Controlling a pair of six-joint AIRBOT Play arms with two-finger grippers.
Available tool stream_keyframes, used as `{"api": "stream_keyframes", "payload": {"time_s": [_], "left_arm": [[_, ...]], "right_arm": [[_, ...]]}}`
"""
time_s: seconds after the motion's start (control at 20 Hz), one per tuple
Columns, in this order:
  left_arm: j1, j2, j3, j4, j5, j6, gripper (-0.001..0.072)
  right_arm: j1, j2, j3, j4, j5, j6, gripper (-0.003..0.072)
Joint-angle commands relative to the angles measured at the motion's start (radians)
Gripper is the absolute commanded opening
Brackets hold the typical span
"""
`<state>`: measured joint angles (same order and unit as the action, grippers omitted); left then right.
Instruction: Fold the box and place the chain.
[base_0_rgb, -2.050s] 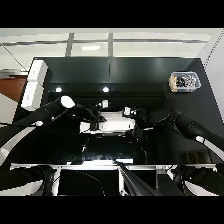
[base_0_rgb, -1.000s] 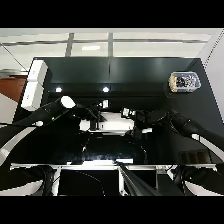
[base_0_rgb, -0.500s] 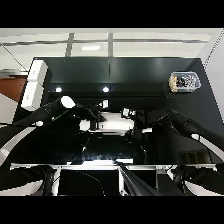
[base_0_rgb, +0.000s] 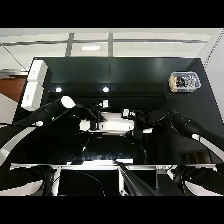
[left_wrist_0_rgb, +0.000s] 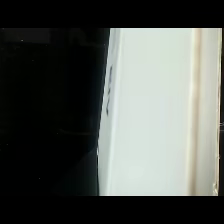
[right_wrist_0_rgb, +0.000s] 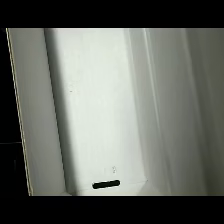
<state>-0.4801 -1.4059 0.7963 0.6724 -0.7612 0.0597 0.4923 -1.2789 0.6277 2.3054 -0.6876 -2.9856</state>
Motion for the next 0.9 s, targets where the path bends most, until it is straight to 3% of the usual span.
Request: {"api": "stream_keyframes", "payload": {"time_s": [0.0, 0.85], "left_arm": [[0.0, 0.0, 0.0, 0.001, 0.0, -0.008, 0.0027], [0.0, 0.0, 0.0, 0.0, 0.001, -0.008, 0.0027]], "right_arm": [[-0.004, 0.003, 0.0, -0.003, 0.002, 0.005, 0.0697], [-0.004, 0.018, 0.0, 0.01, 0.034, -0.001, 0.0696]]}}
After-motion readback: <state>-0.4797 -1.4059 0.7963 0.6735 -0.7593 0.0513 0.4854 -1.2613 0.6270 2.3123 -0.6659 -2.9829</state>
